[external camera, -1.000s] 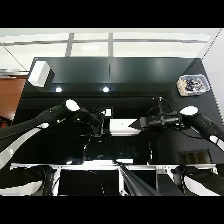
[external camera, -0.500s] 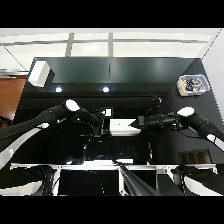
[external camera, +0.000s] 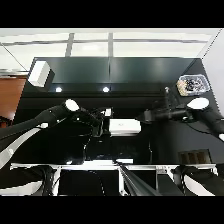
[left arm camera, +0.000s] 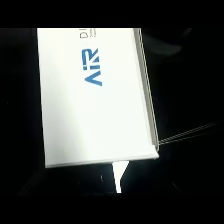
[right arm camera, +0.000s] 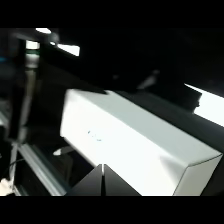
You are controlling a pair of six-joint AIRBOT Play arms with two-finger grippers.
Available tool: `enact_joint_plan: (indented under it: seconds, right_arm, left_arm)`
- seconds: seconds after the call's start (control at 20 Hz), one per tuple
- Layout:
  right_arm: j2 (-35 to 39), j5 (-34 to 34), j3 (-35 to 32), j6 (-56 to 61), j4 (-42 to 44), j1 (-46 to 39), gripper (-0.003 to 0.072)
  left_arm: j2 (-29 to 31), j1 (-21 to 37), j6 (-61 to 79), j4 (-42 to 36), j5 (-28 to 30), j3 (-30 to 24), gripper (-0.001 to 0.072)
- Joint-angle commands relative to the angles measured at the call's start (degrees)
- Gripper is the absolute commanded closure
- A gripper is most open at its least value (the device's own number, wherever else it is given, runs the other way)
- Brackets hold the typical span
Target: Fold the box and place the chain.
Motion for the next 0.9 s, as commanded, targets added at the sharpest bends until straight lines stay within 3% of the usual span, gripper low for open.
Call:
enact_joint_plan:
  seconds: [0.0,0.2,0.35,0.6,0.85]
  right_arm:
    - [8.5,6.6,5.1,4.4,-9.0,-6.9,0.0671]
    - [15.3,9.2,5.2,9.4,-20.7,-16.3,0.0672]
    - [15.5,8.4,5.2,9.6,-21.4,-18.3,0.0671]
    - [15.5,6.4,5.2,9.5,-20.7,-18.3,0.0672]
    - [15.5,6.3,5.2,9.3,-20.7,-18.3,0.0672]
  left_arm:
    - [1.5,1.2,-1.4,-0.1,0.0,0.0,-0.0007]
    - [7.0,3.5,-8.0,-0.2,-4.1,0.0,-0.0007]
    - [8.9,0.8,-11.2,-0.6,-6.4,0.9,-0.0004]
    - [2.5,-7.1,-17.5,-0.2,-5.2,8.2,-0.0001]
    - [-5.5,-10.2,-22.1,-0.2,-4.4,16.6,-0.0001]
